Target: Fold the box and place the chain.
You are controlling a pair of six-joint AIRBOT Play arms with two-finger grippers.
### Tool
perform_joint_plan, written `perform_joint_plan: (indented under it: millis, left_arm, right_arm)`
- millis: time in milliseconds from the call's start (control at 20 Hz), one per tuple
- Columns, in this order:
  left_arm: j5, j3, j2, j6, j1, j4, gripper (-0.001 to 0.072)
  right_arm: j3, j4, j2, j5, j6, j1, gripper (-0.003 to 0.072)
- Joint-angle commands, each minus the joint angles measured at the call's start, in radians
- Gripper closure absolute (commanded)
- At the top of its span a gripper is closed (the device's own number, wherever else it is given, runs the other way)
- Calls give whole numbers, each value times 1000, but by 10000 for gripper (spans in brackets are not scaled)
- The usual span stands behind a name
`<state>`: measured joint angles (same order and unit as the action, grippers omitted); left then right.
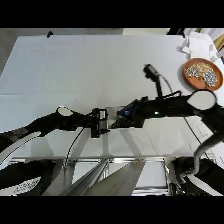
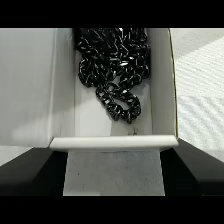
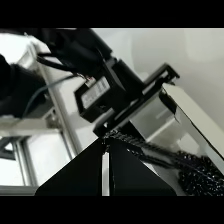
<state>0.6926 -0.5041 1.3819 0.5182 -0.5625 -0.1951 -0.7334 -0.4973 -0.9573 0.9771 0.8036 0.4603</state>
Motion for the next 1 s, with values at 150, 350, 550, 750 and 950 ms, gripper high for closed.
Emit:
perform_joint_plan:
  millis: [150,350,550,750,950]
  left_arm:
    - [0,0,0,0,0,0,440]
    - [0,0,0,0,0,0,440]
    - [0,0,0,0,0,0,440]
    - [0,0,0,0,0,0,440]
    - [0,0,0,0,0,0,440]
  right_arm:
    - [0,-91,-112,-80,-15,76,670]
    - [0,-142,-117,-89,20,76,668]
    - [0,-154,-127,-111,37,76,511]
    - [-58,-229,-119,-68,37,76,512]
    - [-255,-401,-114,53,36,31,521]
